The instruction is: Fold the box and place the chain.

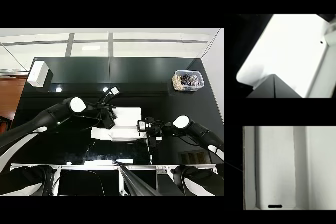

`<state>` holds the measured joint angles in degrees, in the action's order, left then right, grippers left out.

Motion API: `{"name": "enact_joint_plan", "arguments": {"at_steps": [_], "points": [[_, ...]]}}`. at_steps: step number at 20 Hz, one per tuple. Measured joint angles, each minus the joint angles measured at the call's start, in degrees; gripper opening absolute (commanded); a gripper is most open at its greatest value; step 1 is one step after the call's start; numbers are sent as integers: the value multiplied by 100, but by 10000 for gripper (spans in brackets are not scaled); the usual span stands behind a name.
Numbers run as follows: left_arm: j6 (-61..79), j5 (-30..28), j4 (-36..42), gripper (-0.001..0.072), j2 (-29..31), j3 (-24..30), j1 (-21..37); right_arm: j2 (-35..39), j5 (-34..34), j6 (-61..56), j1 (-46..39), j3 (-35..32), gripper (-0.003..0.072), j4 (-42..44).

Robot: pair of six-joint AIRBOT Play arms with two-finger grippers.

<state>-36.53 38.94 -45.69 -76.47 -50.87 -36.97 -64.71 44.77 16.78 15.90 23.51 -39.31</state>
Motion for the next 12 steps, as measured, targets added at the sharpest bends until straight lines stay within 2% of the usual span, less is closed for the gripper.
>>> {"name": "enact_joint_plan", "arguments": {"at_steps": [4,8,9,10,11,12], "points": [[-876,715,-824,27,684,127,234,0,-2,-2,0,0,471,0],[-1088,1104,-960,44,1429,855,435,0,-9,-2,0,0,471,2],[-868,1038,-743,203,1587,1075,457,0,-9,-4,0,0,471,2],[-588,953,-542,510,1685,1263,468,0,-9,-4,0,0,471,2],[-254,863,-437,716,1757,1429,474,0,-11,-4,0,0,472,2],[76,702,-323,715,1794,1556,479,0,-11,-4,0,0,472,2]]}}
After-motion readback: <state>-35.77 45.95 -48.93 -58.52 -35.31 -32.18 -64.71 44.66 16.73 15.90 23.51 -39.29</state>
